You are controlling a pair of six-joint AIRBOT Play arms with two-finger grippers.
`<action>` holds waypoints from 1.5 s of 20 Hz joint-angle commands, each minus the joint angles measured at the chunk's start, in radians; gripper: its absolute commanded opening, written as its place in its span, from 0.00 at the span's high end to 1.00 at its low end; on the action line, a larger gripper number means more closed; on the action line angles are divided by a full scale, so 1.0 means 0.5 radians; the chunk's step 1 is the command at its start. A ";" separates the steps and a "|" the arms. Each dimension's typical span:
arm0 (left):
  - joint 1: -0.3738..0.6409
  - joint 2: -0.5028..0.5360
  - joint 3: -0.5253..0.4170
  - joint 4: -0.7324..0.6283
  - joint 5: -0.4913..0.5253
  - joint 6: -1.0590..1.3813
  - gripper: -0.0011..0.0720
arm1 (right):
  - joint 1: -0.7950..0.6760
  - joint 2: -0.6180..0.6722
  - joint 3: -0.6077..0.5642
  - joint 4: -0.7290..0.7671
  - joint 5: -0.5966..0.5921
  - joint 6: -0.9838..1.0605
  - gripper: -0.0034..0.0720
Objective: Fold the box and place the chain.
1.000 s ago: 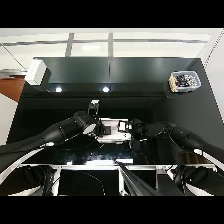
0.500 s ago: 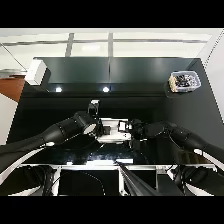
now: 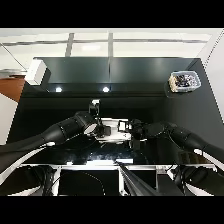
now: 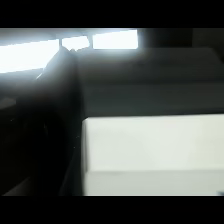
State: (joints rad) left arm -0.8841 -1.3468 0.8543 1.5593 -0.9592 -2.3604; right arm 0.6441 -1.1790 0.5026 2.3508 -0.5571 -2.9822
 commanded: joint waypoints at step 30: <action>0.061 0.064 -0.089 0.067 -0.020 -0.007 0.94 | 0.041 0.143 0.129 -0.233 -0.200 0.031 0.26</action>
State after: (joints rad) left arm -0.8543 -1.3140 0.8188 1.5948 -0.9798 -2.3634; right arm 0.6510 -1.0893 0.5652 2.1780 -0.6731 -2.9211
